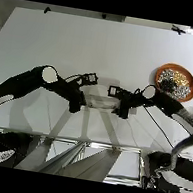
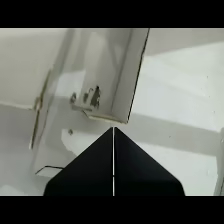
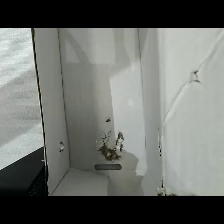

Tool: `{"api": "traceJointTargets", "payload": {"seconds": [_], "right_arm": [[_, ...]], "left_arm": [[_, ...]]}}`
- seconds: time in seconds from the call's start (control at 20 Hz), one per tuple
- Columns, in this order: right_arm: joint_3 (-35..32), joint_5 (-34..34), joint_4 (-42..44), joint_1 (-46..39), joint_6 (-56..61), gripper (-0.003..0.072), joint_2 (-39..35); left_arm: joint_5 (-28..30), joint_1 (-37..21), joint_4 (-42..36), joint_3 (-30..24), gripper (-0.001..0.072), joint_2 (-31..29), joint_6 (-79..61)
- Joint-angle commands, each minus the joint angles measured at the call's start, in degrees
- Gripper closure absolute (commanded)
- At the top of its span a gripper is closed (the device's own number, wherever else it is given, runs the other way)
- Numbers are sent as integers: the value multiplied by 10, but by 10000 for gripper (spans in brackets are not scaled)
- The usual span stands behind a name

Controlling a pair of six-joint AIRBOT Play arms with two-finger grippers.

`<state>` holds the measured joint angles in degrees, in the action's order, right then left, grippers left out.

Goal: Fold the box and place the chain.

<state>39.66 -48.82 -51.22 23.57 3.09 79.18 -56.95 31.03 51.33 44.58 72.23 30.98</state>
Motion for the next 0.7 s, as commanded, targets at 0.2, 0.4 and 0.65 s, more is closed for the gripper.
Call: {"api": "traceJointTargets", "payload": {"seconds": [0.2,0.4,0.65], "right_arm": [[0,0,0,0,0,272,0],[0,0,0,0,0,272,0],[0,0,0,0,0,272,0]], "left_arm": [[-4,-3,118,-16,708,2,37],[27,-4,150,-16,540,2,18],[78,-3,136,-16,480,2,-81]]}}
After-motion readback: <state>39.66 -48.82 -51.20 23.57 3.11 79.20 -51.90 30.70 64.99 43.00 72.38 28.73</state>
